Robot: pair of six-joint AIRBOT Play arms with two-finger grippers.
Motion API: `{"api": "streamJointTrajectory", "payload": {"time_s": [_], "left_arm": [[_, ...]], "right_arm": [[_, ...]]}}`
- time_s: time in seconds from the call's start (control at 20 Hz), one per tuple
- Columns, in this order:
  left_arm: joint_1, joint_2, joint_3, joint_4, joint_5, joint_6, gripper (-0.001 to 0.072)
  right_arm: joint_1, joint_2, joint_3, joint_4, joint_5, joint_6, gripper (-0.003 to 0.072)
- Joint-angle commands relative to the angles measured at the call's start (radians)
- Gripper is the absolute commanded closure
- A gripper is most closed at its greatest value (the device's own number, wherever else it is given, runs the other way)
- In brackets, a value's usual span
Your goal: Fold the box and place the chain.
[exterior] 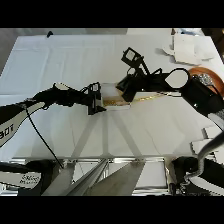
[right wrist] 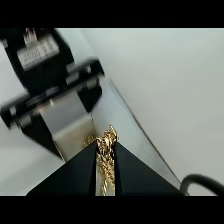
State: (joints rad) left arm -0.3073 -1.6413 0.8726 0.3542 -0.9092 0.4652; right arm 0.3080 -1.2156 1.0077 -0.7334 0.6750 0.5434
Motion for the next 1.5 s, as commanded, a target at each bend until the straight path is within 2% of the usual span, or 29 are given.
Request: {"api": "streamJointTrajectory", "payload": {"time_s": [0.0,0.1,0.25,0.45,0.6,0.8,1.0,1.05,1.1,1.15,1.2,1.45], "left_arm": [[0.0,0.0,0.0,0.0,0.0,0.0,0.0554],[0.0,0.0,0.0,0.0,0.0,0.0,0.0554],[0.0,0.0,0.0,0.0,0.0,0.0,0.0554],[0.0,0.0,0.0,0.0,0.0,0.0,0.0554],[0.0,0.0,0.0,0.0,0.0,0.0,0.0554],[0.0,0.0,0.0,0.0,0.0,0.0,0.0554],[0.0,0.0,0.0,0.0,0.0,0.0,0.0554],[0.0,0.0,0.0,0.0,0.0,0.0,0.0554],[0.0,0.0,0.0,0.0,0.0,0.0,0.0554],[0.0,0.0,0.0,0.0,0.0,0.0,0.0554],[0.0,0.0,0.0,0.0,0.0,0.0,0.0554],[0.0,0.0,0.0,0.0,0.0,0.0,0.0554]], "right_arm": [[0.034,0.001,0.002,0.167,-0.095,0.009,0.0675],[0.034,0.001,0.002,0.218,-0.092,0.006,0.0675],[0.034,-0.004,0.002,0.185,-0.084,0.008,0.0675],[0.034,-0.043,0.002,-0.017,-0.046,0.148,0.0674],[0.034,-0.103,0.002,-0.137,0.026,0.238,0.0673],[0.034,-0.163,0.002,-0.192,0.092,0.239,0.0672],[0.034,-0.177,0.002,-0.232,0.101,0.239,0.0671],[0.034,-0.177,0.002,-0.232,0.103,0.239,0.0652],[0.034,-0.176,0.002,-0.232,0.109,0.239,0.0509],[0.033,-0.172,0.002,-0.232,0.127,0.238,0.0326],[0.029,-0.165,0.002,-0.232,0.153,0.235,0.0271],[-0.098,-0.06,0.002,-0.256,0.313,0.108,0.0272]]}}
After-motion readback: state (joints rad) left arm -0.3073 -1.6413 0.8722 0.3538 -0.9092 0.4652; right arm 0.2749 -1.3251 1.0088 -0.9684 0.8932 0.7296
